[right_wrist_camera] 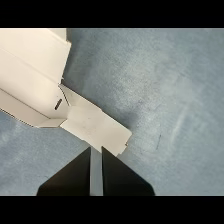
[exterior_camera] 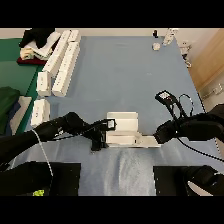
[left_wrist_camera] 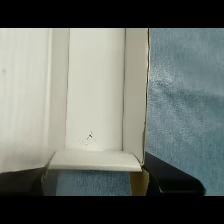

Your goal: Fold the box.

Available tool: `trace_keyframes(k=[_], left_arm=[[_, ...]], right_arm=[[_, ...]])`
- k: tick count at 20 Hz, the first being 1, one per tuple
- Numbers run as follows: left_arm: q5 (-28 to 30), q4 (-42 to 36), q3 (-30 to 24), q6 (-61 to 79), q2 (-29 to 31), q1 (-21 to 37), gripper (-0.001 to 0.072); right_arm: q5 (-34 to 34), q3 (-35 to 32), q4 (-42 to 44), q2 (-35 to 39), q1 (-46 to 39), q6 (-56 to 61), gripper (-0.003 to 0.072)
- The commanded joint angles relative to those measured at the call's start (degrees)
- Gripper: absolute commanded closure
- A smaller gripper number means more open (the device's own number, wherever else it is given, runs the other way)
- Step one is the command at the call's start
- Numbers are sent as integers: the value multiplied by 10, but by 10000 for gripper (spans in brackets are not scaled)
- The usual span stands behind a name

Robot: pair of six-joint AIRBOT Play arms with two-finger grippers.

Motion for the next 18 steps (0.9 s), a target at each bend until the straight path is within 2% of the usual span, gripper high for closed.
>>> trace_keyframes(k=[1,3,5,6,8,10,12,14,16,18], left_arm=[[-4,5,-5,0,-5,0,173],[-5,5,-5,0,-5,0,173],[-5,5,-5,0,-5,0,173],[-5,5,-5,0,-5,0,173],[-7,5,-5,0,-5,0,173],[-7,5,-5,0,-5,0,173],[-7,5,-5,0,-5,0,173],[-7,5,-5,0,-5,0,173],[-7,5,-5,0,-5,0,173],[-7,5,-5,0,-5,0,173]], right_arm=[[9,0,3,1,0,-9,575],[9,0,18,1,0,-21,575],[8,0,47,-2,0,-47,368],[8,0,64,-5,0,-67,361],[9,-9,82,-11,1,-104,242],[9,-19,91,-26,1,-169,220],[18,-28,92,-49,1,-260,133],[40,-31,89,-78,0,-351,133],[73,-31,90,-114,0,-423,86],[93,-31,90,-152,0,-476,86]])
